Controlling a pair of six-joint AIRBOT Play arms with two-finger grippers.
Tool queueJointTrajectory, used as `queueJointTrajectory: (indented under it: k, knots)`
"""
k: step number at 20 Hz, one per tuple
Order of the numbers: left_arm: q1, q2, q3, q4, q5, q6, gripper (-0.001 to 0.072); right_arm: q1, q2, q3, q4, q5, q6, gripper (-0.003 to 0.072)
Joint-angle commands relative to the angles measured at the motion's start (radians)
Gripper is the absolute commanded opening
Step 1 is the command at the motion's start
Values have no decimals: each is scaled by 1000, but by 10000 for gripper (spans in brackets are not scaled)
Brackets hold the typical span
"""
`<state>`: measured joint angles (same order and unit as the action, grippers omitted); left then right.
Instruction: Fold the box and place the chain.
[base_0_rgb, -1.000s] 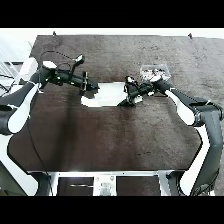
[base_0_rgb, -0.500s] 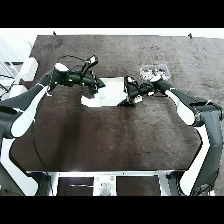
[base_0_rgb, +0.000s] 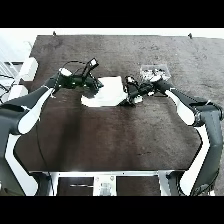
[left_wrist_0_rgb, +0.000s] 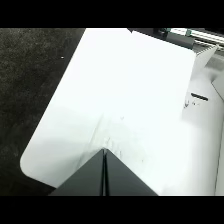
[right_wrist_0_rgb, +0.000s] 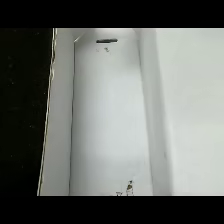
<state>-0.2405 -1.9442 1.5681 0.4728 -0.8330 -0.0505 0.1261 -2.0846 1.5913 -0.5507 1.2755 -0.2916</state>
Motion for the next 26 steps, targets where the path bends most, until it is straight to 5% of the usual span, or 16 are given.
queueJointTrajectory:
  k: [1, 6, 10, 11, 12, 13, 22, 26]
  knots:
    - [0, -8, 0, 2, 11, -1, 15, 1, -1, 0, 0, 1, -1, 589]
    - [9, 12, 6, 29, -16, -1, 17, 1, -1, 0, 0, 1, -1, 589]
    - [48, 59, 56, 167, -230, -2, 20, 1, -1, 0, 0, 0, -1, 588]
    - [62, 68, 68, 211, -301, -2, 247, 1, -1, 0, 0, 0, -1, 589]
    - [71, 75, 79, 252, -348, -14, 603, 1, -1, 0, 0, 0, -1, 589]
    - [76, 82, 83, 288, -365, -47, 720, 1, -1, 0, 0, 1, -1, 589]
    - [-5, 89, 87, 542, -410, -62, 720, 1, -1, 0, 0, 0, -1, 589]
    - [-21, 84, 87, 540, -391, -71, 720, 1, -1, 0, 0, 1, -1, 588]
